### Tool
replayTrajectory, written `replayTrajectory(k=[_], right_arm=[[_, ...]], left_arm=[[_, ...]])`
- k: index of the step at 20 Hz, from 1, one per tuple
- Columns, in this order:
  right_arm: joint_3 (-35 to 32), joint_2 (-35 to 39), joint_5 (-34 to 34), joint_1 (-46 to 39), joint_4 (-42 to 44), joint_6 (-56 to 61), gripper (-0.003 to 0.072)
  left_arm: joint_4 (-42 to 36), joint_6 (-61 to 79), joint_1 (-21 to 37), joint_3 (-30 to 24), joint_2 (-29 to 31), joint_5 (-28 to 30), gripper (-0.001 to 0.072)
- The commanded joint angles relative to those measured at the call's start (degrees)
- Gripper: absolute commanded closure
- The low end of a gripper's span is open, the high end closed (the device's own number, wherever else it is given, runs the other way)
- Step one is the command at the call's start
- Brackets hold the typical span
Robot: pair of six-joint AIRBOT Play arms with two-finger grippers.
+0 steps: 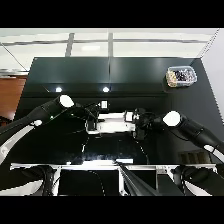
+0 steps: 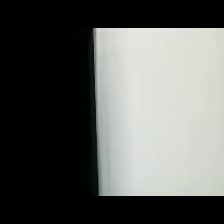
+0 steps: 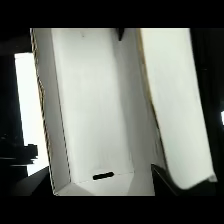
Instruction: Fold the box and place the chain.
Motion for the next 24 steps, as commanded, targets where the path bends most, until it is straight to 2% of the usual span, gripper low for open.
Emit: replayTrajectory(k=[1, 7, 10, 12, 16, 24], right_arm=[[1.3, 0.0, 0.2, -2.4, 0.9, -0.3, -0.0033], [1.3, -0.3, -0.2, -2.6, 1.3, -0.2, -0.0033], [1.3, -1.6, 1.7, -2.6, 4.6, -0.9, -0.0033], [1.3, -3.3, 4.6, -2.6, 7.7, -5.4, -0.0033], [1.3, -7.2, 4.6, -2.6, 11.5, -13.3, -0.0033], [1.3, -11.6, 4.4, -2.6, 11.1, -15.1, -0.0033]], left_arm=[[0.0, 0.0, 0.0, 0.0, 0.0, -0.2, 0.0677], [0.0, 0.0, 0.0, 0.0, 0.0, -0.2, 0.0677], [0.0, 0.0, 0.0, 0.0, 0.0, -0.2, 0.0677], [0.0, 0.0, 0.0, 0.0, 0.0, -0.2, 0.0677], [0.0, 0.0, 0.0, 0.0, 0.0, -0.2, 0.0677], [0.0, 0.0, 0.0, 0.0, 0.0, -0.2, 0.0677]])
